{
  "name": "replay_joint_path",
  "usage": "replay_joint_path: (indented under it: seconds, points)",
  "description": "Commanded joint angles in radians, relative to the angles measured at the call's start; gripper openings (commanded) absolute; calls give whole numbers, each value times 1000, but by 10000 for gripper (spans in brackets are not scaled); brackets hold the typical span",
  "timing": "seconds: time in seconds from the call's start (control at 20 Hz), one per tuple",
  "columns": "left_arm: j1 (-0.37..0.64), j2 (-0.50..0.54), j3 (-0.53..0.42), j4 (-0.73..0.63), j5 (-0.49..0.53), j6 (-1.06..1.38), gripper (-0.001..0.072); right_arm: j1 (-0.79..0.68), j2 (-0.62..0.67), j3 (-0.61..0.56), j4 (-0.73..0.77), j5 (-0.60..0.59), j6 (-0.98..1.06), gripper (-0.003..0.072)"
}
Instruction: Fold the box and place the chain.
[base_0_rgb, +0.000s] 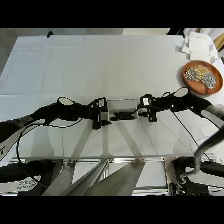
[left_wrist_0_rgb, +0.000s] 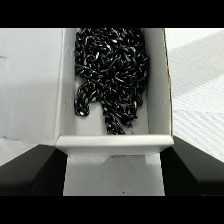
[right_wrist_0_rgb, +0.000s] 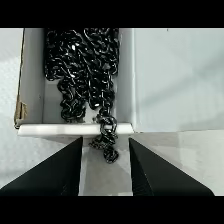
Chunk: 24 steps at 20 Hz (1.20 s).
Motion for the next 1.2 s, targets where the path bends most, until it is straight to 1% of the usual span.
replay_joint_path:
  seconds: [0.0,0.15,0.2,0.35,0.5,0.7,0.75,0.85,0.95,1.05,1.15]
  points:
    - [0,0,0,0,0,0,137,5,-2,0,-43,-2,18,209]
    - [0,0,0,0,0,0,137,5,-2,0,-105,1,51,36]
    - [0,0,0,0,0,0,137,5,-2,0,-108,1,68,19]
    - [0,0,0,0,0,0,137,5,-1,0,-106,1,71,19]
    - [0,0,0,0,0,0,137,5,4,0,-115,-3,146,19]
    - [0,0,0,0,0,0,137,1,74,0,-220,6,344,19]
    - [0,0,0,0,0,0,137,-8,94,0,-248,24,387,19]
    - [0,0,0,0,0,0,137,-32,138,0,-253,63,459,19]
    - [0,0,0,0,0,0,137,-39,199,0,-198,98,512,18]
    - [0,0,0,0,0,0,137,-39,265,0,-93,137,549,18]
    - [0,0,0,0,0,0,137,-31,320,0,25,152,628,19]
